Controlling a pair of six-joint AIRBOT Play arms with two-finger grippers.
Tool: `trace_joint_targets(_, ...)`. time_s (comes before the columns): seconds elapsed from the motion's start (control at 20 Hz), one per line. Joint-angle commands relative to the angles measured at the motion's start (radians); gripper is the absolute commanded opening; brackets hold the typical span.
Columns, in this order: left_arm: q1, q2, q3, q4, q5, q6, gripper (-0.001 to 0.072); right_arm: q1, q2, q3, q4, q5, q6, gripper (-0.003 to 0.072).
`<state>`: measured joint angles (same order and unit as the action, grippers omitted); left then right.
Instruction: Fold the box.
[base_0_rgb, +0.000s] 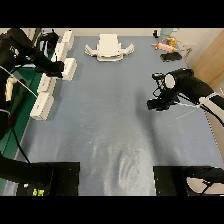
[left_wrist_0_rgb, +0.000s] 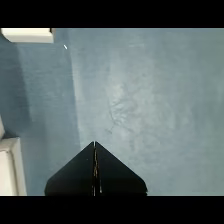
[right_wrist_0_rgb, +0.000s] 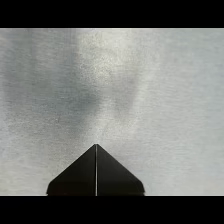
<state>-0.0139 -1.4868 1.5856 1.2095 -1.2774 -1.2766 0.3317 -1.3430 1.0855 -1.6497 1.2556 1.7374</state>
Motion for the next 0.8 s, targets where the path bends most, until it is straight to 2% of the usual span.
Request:
trace_joint_targets(0.0,-0.102,0.141,-0.177,-0.009,0.052,0.000,0.0013,0.000,0.000,0.001,0.000,0.001,0.000,0.0007)
trace_joint_targets(0.25,-0.273,0.382,-0.551,-0.009,0.271,-0.055,0.0013,0.000,0.000,0.001,0.000,0.001,0.000,0.0007)
trace_joint_targets(0.4,-0.358,0.482,-0.702,-0.009,0.380,-0.060,0.0014,0.000,0.000,0.001,0.000,0.001,0.000,0.0007)
trace_joint_targets(0.5,-0.385,0.507,-0.748,-0.010,0.399,-0.060,0.0015,0.000,0.000,0.001,0.000,0.001,0.000,0.0007)
trace_joint_targets(0.75,-0.396,0.508,-0.757,-0.035,0.325,-0.063,0.0015,0.000,0.000,0.001,0.000,0.001,0.000,0.0007)
